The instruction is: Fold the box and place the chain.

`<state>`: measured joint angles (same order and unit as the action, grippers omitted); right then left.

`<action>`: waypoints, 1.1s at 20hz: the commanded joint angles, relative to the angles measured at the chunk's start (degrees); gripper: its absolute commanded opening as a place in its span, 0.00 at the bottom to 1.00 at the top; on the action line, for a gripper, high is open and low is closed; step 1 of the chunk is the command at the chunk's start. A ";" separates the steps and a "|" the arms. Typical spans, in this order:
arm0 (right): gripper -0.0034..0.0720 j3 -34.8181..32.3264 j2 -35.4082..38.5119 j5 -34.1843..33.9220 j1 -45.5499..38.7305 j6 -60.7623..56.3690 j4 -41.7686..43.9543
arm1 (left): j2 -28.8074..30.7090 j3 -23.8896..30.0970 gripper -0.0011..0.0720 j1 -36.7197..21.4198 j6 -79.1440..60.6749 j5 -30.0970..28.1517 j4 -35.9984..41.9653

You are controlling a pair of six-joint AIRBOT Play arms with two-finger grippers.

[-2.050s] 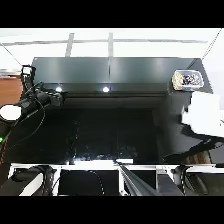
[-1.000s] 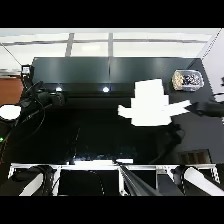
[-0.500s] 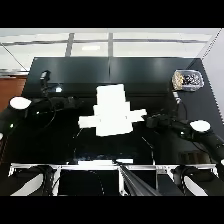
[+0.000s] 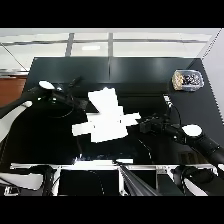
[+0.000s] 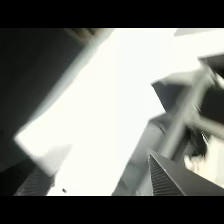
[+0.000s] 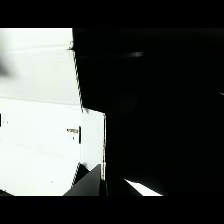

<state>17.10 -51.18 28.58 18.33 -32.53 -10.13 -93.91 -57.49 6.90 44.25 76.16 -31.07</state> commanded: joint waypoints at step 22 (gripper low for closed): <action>0.95 19.78 1.42 20.74 -10.80 0.72 -30.23 | 8.72 -0.79 0.05 8.11 -17.49 -4.33 -10.12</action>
<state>30.24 -50.09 41.58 10.17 -32.56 -28.99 -92.68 -63.20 12.43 34.74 82.11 -42.72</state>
